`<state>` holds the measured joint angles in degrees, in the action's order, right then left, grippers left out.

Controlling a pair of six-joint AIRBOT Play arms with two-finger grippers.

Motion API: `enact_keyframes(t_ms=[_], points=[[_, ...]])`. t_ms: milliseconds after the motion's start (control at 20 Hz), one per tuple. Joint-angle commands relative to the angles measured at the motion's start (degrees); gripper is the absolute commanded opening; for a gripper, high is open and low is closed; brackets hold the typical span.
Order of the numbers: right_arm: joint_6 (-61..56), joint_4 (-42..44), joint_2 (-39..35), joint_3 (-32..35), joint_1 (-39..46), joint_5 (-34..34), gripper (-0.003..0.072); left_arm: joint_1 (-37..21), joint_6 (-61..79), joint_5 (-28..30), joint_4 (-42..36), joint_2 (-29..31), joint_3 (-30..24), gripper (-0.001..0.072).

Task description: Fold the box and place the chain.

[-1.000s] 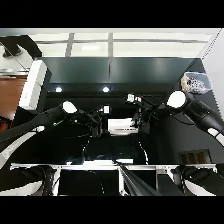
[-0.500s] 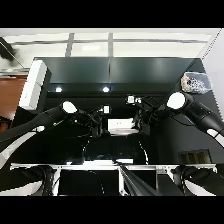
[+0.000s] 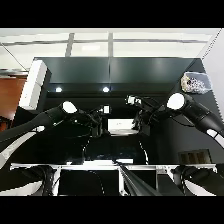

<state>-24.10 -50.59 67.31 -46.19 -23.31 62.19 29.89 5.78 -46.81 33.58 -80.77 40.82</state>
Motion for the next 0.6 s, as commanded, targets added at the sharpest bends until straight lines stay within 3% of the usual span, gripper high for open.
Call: enact_keyframes(t_ms=[0, 250, 350, 450, 550], points=[[-2.60, 0.87, -0.81, -0.28, 0.00, 0.11, 0.0285, 0.00, -0.02, 0.07, 0.00, 0.02, 0.04, 0.0444], [-12.92, 1.22, -4.48, -1.05, 2.86, 2.23, 0.0280, 0.00, -0.02, 0.04, 0.00, 0.02, 0.04, 0.0444], [-25.88, 1.49, -5.01, -0.87, 5.53, 4.61, 0.0005, 0.00, -0.02, 0.07, 0.00, 0.02, 0.04, 0.0443], [-29.49, 6.62, -4.94, 1.95, 7.91, 5.77, 0.0004, 0.00, -0.02, 0.07, 0.00, 0.02, 0.04, 0.0444], [-26.67, 19.98, -4.48, 5.84, 9.27, 5.64, 0.0004, 0.00, -0.02, 0.07, 0.00, 0.02, 0.04, 0.0444]])
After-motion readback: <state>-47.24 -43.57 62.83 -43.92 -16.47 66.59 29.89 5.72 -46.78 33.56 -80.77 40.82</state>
